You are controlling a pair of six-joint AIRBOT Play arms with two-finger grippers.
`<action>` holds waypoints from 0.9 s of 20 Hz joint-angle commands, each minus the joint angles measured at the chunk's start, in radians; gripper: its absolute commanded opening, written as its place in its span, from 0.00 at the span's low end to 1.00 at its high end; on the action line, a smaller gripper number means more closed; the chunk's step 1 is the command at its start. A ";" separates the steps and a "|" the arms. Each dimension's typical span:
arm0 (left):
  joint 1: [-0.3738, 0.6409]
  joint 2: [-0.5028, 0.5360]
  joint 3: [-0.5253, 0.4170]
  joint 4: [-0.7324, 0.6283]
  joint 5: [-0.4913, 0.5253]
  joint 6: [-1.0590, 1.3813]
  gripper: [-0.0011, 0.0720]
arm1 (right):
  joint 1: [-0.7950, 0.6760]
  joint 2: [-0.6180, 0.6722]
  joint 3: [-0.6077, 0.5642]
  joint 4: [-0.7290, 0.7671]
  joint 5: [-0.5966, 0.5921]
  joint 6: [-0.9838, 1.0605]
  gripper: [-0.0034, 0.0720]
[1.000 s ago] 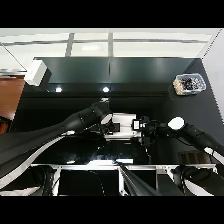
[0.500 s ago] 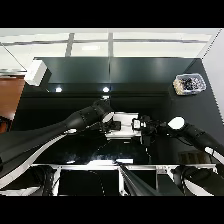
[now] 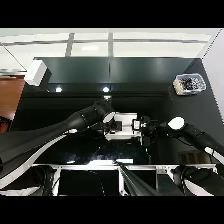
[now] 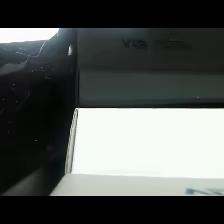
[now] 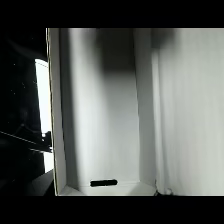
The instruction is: Fold the box and place the chain.
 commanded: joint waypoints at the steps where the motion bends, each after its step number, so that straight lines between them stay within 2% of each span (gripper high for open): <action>1: 0.000 0.000 0.001 0.008 -0.002 0.000 0.32 | 0.001 0.000 0.001 0.001 -0.001 0.002 0.60; 2: 0.000 0.000 0.001 0.014 -0.008 -0.001 0.25 | 0.001 0.000 0.001 0.001 -0.001 0.002 0.60; 3: 0.000 0.000 0.001 0.024 -0.019 0.000 0.05 | 0.001 0.000 0.001 0.001 -0.001 0.002 0.60; 6: 0.000 0.000 0.001 0.027 -0.024 0.005 0.05 | 0.000 0.000 0.001 0.001 -0.003 0.002 0.60; 7: 0.000 0.000 0.001 0.027 -0.026 0.008 0.05 | -0.002 0.000 0.001 0.001 -0.007 0.015 0.78; 8: 0.001 0.000 0.001 0.025 -0.029 0.008 0.05 | -0.003 0.001 0.003 0.005 -0.008 0.049 1.00; 10: 0.002 0.000 0.001 0.028 -0.044 0.008 0.05 | -0.003 0.015 0.011 -0.014 0.002 0.096 1.00; 15: 0.029 0.000 0.001 0.045 -0.047 0.008 0.05 | -0.013 0.132 0.019 -0.188 0.082 0.166 0.99; 18: 0.030 0.000 0.001 0.049 -0.043 0.008 0.06 | -0.009 0.142 0.018 -0.277 0.116 0.163 0.99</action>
